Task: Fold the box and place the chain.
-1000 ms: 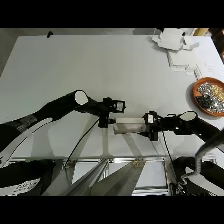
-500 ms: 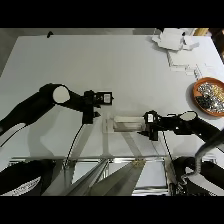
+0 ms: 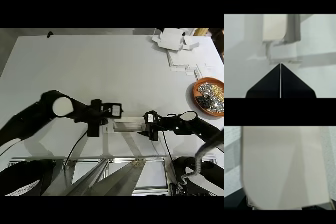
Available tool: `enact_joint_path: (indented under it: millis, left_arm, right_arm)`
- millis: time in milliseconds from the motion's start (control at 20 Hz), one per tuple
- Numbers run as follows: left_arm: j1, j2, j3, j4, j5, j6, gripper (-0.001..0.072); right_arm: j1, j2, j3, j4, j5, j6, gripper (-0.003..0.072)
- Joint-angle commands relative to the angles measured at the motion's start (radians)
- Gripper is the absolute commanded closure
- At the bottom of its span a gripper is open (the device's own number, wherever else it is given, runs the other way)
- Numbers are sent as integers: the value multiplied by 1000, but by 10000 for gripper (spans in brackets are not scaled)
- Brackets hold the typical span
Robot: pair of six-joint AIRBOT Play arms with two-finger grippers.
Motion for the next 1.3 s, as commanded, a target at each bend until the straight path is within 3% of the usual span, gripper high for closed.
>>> enact_joint_path:
  millis: [0, 250, 350, 600, 850, 1050, 1250]
  left_arm:
    - [-137, -71, 1, -14, 103, -44, 704]
    - [-175, -122, 16, -14, 427, -126, 705]
    - [-143, -141, 47, -14, 472, -144, 706]
    - [-51, -290, 117, -61, 475, -172, 706]
    - [-25, -375, 117, -56, 428, -222, 703]
    - [-5, -251, 117, 18, 315, -261, 705]
    - [9, -119, 109, 147, 90, -349, 705]
  right_arm:
    - [0, 0, 0, 0, 1, -1, 212]
    - [0, 0, 0, 0, 1, -1, 212]
    - [0, 0, 0, 0, 1, 0, 212]
    - [0, 0, 0, 0, 1, -1, 212]
    - [0, 0, 0, 0, 1, -1, 212]
    - [0, 0, 0, 0, 1, -1, 212]
    - [0, 0, 0, 0, 1, -1, 212]
